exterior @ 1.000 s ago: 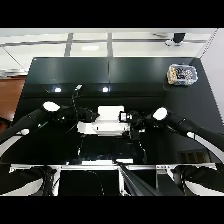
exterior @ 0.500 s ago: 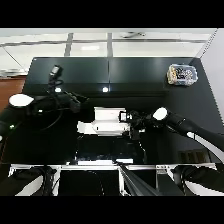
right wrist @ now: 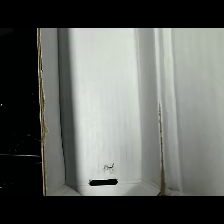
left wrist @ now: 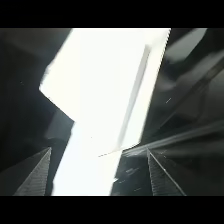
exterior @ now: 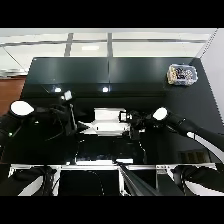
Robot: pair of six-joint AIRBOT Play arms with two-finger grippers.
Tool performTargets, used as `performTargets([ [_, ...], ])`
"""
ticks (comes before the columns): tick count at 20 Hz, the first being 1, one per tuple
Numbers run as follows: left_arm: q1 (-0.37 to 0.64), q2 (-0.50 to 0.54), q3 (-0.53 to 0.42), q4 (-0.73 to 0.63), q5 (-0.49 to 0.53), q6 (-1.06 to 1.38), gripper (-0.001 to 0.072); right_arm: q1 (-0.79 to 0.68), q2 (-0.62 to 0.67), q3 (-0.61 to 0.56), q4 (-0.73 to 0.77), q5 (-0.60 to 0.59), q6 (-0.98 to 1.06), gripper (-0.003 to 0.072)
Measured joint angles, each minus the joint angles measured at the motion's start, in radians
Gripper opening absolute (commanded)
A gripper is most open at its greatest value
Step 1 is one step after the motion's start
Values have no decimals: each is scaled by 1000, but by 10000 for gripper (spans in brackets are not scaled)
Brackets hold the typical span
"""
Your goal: Fold the box and place the chain.
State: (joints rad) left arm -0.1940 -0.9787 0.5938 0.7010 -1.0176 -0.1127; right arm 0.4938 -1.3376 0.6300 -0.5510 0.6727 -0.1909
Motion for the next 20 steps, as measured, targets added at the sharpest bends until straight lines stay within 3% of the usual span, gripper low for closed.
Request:
performTargets([
  [5,-135,-36,-6,127,129,119,702,0,0,0,0,0,0,134],
  [10,-181,-104,-5,164,180,148,684,0,0,0,0,0,0,135],
  [11,-183,-113,-4,166,182,148,653,0,0,0,0,0,0,134],
  [13,-187,-129,-4,163,188,146,350,0,0,0,0,0,0,134],
  [14,-188,-135,-4,159,187,147,292,0,0,0,0,0,0,134],
  [16,-190,-144,-4,154,183,145,233,0,0,0,0,0,0,134],
  [20,-196,-156,-4,113,179,148,224,0,0,0,0,0,0,134],
])
